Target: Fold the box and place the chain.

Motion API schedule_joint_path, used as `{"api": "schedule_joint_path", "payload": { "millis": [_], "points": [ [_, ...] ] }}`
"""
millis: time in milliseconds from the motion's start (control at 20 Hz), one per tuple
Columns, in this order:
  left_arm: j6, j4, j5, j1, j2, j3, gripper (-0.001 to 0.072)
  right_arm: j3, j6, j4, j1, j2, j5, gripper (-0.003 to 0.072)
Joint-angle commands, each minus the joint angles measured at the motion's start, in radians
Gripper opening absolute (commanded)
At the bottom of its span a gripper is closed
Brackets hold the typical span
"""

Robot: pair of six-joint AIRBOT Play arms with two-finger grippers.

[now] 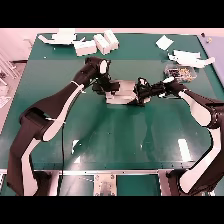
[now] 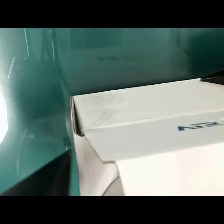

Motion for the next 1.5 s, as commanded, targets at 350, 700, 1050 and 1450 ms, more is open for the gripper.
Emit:
{"api": "schedule_joint_path", "payload": {
  "millis": [350, 700, 1050, 1450],
  "points": [
    [-0.002, -0.002, 0.035, 0.0, -0.027, -0.011, 0.0254, 0.0, 0.001, 0.0, 0.0, 0.0, 0.0, 0.0563],
    [-0.002, 0.021, 0.042, 0.0, -0.044, -0.01, 0.0253, 0.0, 0.0, 0.0, 0.0, 0.0, 0.0, 0.0563],
    [-0.002, 0.021, 0.05, -0.006, -0.057, -0.01, 0.0112, 0.0, 0.0, 0.0, 0.0, 0.0, 0.001, 0.0563],
    [-0.001, -0.002, 0.055, -0.006, -0.057, -0.009, 0.002, 0.0, 0.0, 0.0, 0.0, 0.0, 0.0, 0.0563]
  ]
}}
